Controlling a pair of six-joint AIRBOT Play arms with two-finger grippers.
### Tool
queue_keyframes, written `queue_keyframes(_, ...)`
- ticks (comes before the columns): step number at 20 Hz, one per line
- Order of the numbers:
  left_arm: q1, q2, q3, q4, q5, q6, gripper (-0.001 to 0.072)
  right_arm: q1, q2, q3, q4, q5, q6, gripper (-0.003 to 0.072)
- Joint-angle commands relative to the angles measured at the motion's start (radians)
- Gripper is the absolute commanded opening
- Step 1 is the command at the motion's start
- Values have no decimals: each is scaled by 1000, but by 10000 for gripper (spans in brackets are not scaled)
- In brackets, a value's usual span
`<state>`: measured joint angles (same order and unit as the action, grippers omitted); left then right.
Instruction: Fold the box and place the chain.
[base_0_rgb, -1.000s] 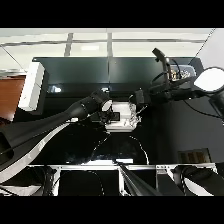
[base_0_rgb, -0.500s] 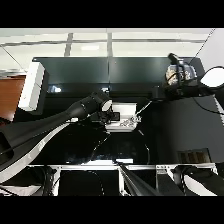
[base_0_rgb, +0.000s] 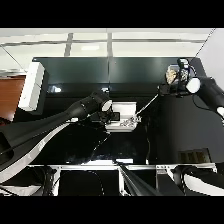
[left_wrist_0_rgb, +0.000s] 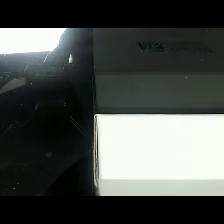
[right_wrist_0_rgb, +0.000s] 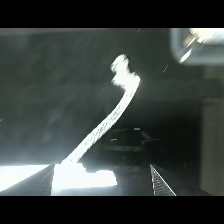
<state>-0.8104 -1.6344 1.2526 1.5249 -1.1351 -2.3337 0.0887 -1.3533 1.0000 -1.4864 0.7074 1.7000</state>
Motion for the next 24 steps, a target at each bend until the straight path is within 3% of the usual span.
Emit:
queue_keyframes(1,0,0,0,0,0,0,31,44,-167,130,-190,42,219,705)
queue_keyframes(5,0,0,0,0,0,0,31,88,-267,219,-191,137,280,703)
queue_keyframes(6,0,0,0,0,0,0,31,95,-272,219,-191,138,318,577)
queue_keyframes(7,0,0,0,0,0,0,30,98,-276,219,-190,143,354,531)
queue_keyframes(13,0,0,0,0,0,0,31,92,-278,218,-190,202,453,519)
queue_keyframes(14,0,0,0,0,0,0,31,92,-278,218,-190,202,453,426)
queue_keyframes(21,0,0,0,0,0,0,31,92,-286,218,-182,207,450,415)
queue_keyframes(24,0,0,0,0,0,0,30,93,-291,218,-159,204,423,215)
